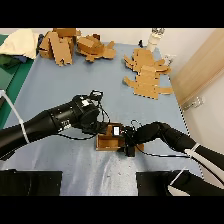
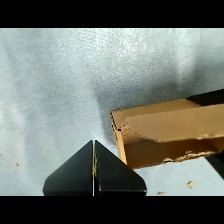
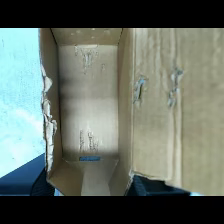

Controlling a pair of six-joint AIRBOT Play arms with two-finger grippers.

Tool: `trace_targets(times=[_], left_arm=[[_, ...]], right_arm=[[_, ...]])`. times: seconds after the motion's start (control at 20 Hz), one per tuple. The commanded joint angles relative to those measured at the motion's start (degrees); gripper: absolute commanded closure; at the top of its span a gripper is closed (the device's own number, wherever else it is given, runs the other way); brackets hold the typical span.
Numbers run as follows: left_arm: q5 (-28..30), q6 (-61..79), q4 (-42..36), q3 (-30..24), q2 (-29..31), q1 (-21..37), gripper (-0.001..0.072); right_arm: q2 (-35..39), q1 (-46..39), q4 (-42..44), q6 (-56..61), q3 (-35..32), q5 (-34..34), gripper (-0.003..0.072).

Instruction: Fold the box.

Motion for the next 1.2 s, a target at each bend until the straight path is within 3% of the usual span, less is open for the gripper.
trace_targets(times=[0.0,0.15,0.25,0.35,0.5,0.6,0.7,0.95,1.15], left_arm=[[-0.3,8.9,2.7,-0.7,2.1,1.6,0.0697],[6.2,32.0,-1.2,-6.6,7.1,7.1,0.0698],[11.1,55.7,-17.3,-12.6,10.4,15.7,0.0697],[10.1,78.2,-36.7,-17.8,10.1,28.6,0.0697],[3.3,105.3,-57.9,-19.5,3.8,46.6,0.0696],[5.4,121.3,-70.9,-19.1,-1.3,52.7,0.0696],[10.0,134.7,-80.0,-18.3,-4.2,52.7,0.0696],[9.4,151.6,-76.5,-18.7,-3.3,43.2,0.0697],[0.2,156.4,-74.7,-24.1,1.4,42.8,0.0697]], right_arm=[[0.0,0.0,-0.2,0.0,0.0,0.0,0.0162],[0.0,0.0,-0.2,0.0,0.0,-0.1,0.0162],[0.0,0.0,-0.2,0.0,0.0,-0.5,0.0162],[0.0,0.0,-0.2,0.0,0.0,-0.5,0.0163],[0.0,0.0,-0.2,0.0,0.0,-0.4,0.0163],[0.0,0.0,-0.2,0.0,0.0,-0.4,0.0162],[0.0,0.0,-0.2,0.0,0.1,-0.4,0.0163],[0.0,0.0,-0.2,0.0,0.1,0.5,0.0163],[0.0,0.0,-0.2,0.0,0.1,0.5,0.0162]])
